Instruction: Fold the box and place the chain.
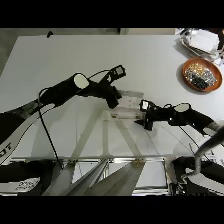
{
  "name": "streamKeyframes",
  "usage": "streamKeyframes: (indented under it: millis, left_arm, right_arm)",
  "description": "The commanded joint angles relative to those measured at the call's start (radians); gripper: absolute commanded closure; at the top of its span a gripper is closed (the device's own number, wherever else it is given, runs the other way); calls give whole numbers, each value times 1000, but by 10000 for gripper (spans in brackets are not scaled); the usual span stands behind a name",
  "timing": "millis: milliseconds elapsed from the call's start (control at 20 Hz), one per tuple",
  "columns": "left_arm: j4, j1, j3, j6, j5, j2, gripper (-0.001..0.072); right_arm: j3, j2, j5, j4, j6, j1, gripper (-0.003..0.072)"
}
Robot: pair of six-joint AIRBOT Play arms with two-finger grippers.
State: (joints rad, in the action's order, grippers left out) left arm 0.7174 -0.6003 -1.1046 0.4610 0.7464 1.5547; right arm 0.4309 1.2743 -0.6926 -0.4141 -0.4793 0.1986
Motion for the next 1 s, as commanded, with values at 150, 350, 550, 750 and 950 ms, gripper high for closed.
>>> streamKeyframes:
  millis: [150,350,550,750,950]
  left_arm:
    - [113,30,0,36,76,-24,709]
    - [264,101,0,8,218,-95,709]
    - [207,160,15,-238,422,-85,708]
    - [163,154,48,-361,439,-41,707]
    - [167,150,48,-367,433,23,669]
  right_arm:
    - [0,-1,0,0,0,0,344]
    - [0,-1,0,0,0,0,344]
    - [0,-1,0,0,0,0,344]
    - [0,-1,0,0,0,0,344]
    - [0,-1,0,0,0,0,344]
